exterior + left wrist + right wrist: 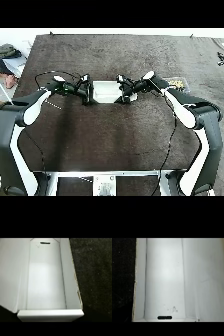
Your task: Fold the box and place the chain.
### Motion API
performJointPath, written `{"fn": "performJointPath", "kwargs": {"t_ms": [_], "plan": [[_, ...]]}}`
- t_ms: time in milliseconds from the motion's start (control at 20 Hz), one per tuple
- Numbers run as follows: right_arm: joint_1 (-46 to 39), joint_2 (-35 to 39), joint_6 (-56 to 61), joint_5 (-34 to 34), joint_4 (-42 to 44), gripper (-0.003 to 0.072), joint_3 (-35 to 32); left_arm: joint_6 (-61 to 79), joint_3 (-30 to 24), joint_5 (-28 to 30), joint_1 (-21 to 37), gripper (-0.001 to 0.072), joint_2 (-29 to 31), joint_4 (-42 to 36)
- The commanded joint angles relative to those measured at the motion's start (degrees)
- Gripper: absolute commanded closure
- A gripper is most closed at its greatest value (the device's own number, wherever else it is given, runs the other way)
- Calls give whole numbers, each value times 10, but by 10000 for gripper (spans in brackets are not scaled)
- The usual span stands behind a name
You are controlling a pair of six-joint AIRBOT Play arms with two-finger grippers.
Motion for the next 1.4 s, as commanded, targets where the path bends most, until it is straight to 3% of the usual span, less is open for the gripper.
{"fn": "performJointPath", "kwargs": {"t_ms": [0,350,400,450,500,1350], "plan": [[1,0,0,0,0,315,0,1,0,-1,0,-2,0,0],[1,0,0,0,0,315,0,0,0,-1,0,0,0,0],[0,0,0,0,0,315,0,0,0,0,0,58,0,0],[0,0,0,0,0,315,0,1,0,-2,0,263,0,4],[0,0,0,0,0,316,0,1,0,-2,0,305,0,8],[0,0,0,0,0,315,0,0,0,3,0,303,0,15]]}}
